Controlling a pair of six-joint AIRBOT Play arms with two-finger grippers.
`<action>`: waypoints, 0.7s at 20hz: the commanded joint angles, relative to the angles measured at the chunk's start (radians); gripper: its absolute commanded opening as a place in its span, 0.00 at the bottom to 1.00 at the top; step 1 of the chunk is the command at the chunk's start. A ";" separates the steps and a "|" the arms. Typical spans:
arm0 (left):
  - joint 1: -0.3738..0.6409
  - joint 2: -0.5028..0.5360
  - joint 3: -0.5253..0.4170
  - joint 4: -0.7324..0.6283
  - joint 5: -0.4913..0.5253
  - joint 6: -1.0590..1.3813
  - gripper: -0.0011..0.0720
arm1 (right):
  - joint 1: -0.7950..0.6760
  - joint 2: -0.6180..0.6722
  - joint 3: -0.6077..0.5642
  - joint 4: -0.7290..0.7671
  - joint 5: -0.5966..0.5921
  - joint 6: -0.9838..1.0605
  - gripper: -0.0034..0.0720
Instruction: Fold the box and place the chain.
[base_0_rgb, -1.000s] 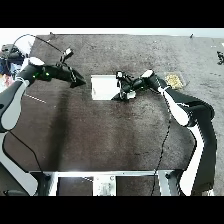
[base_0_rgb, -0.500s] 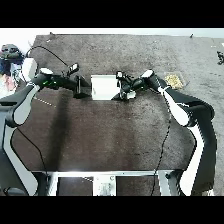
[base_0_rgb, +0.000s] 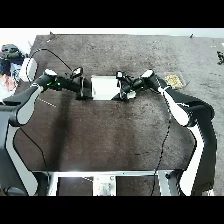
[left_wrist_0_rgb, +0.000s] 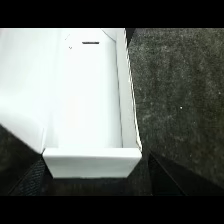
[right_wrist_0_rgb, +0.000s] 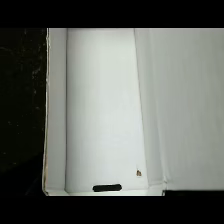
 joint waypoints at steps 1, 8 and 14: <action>-0.018 -0.028 -0.002 -0.013 0.006 0.018 0.97 | 0.001 0.000 0.000 0.000 0.000 0.001 0.59; -0.035 -0.061 -0.002 -0.039 0.042 0.036 0.96 | 0.001 0.000 0.000 0.000 0.000 0.001 0.59; -0.035 -0.072 -0.001 -0.063 0.066 0.055 0.96 | 0.001 0.000 0.000 0.000 0.000 0.001 0.59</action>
